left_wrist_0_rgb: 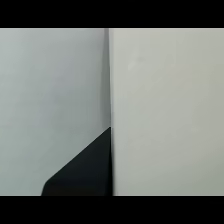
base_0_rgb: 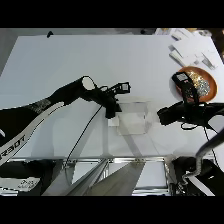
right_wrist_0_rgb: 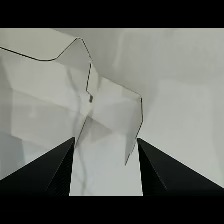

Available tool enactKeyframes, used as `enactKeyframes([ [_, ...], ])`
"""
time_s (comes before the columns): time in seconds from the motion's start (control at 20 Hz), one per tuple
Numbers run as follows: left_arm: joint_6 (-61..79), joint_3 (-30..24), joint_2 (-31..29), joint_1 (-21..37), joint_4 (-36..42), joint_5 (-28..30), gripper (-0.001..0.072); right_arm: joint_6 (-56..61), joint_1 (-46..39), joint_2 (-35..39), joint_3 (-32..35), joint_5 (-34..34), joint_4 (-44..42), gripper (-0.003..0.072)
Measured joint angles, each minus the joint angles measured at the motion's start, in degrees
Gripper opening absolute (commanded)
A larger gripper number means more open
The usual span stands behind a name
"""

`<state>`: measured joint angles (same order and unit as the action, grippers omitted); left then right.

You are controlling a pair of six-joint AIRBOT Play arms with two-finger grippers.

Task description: Fold the box and place the chain.

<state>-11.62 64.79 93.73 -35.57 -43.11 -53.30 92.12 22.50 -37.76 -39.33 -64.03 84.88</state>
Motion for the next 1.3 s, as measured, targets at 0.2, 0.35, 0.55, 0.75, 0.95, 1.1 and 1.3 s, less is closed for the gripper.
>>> enactKeyframes([
  [0.2, 1.7, -0.8, -0.2, -0.5, -2.9, 2.9, 0.0002, 0.0, 0.0, 0.1, -0.1, 0.4, 0.3, 0.0439],
  [0.35, 2.2, -1.0, -0.2, -0.6, -3.4, 3.7, 0.0004, 0.0, 0.0, 0.1, -0.1, 0.5, 0.3, 0.0439],
  [0.55, 2.5, -0.6, -0.2, -0.8, -4.1, 3.5, 0.0001, 0.0, 0.0, 0.1, -0.1, 0.7, 0.4, 0.0439],
  [0.75, 2.6, 2.2, -0.2, -1.0, -5.8, -0.6, 0.0001, 0.0, 0.0, 0.1, -0.1, 0.8, 0.4, 0.0438],
  [0.95, 2.6, 3.2, 0.9, -0.7, -7.3, -3.6, 0.0003, -0.1, 0.0, 0.1, 0.0, 1.0, 0.4, 0.0438],
  [1.1, 2.6, 3.5, 2.2, -0.6, -7.6, -3.9, 0.0006, 0.0, 0.0, 0.1, 0.0, 1.1, 0.4, 0.0438],
  [1.3, 2.6, 3.6, 3.2, -0.6, -7.5, -3.7, 0.0005, -0.1, 0.0, 0.1, 0.0, 1.1, 0.4, 0.0438],
])
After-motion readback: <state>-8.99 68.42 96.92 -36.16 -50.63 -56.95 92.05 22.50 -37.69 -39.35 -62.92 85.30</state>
